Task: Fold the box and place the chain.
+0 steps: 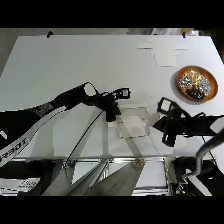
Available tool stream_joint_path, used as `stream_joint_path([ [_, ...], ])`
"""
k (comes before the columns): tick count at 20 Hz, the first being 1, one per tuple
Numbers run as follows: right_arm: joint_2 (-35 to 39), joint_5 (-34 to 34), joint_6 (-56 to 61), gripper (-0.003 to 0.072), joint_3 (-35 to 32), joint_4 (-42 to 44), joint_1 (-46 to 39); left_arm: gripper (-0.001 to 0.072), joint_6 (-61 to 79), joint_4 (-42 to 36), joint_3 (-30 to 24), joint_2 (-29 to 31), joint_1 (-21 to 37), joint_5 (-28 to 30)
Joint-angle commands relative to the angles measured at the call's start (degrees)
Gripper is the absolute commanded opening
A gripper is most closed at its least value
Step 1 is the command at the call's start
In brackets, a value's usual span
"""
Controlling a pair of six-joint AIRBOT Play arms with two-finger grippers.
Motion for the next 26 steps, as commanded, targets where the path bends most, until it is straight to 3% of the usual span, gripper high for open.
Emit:
stream_joint_path([
  [1, -4.8, -1.8, -6.6, 0.0016, -1.6, -7.2, 9.9, 0.001, 0.0, 0.0, 0.0, 0.0, 0.0, 0.0],
  [3, -5.7, -6.2, -6.6, 0.0019, -4.2, -8.0, 10.5, 0.001, 0.0, 0.0, 0.0, 0.0, 0.0, 0.0],
  [4, -5.4, -10.6, -6.6, 0.0165, -6.4, -8.0, 10.5, 0.001, 0.0, 0.0, 0.0, 0.0, 0.0, 0.0],
  [6, -4.2, -18.6, -6.6, 0.0622, -10.4, -9.8, 11.2, 0.001, 0.0, 0.0, 0.0, 0.0, 0.0, 0.0],
  [7, -3.9, -20.8, -6.8, 0.0672, -11.8, -11.1, 11.8, 0.001, 0.0, 0.0, 0.0, 0.0, 0.0, 0.0],
  [16, -8.5, -35.2, -6.8, 0.0694, -16.2, -13.9, 13.2, 0.001, 0.0, 0.0, 0.0, 0.0, 0.0, 0.0],
  [26, -8.7, -33.3, -7.3, 0.0693, -10.4, -15.4, 12.8, 0.001, 0.0, 0.0, 0.0, 0.0, 0.0, 0.0],
])
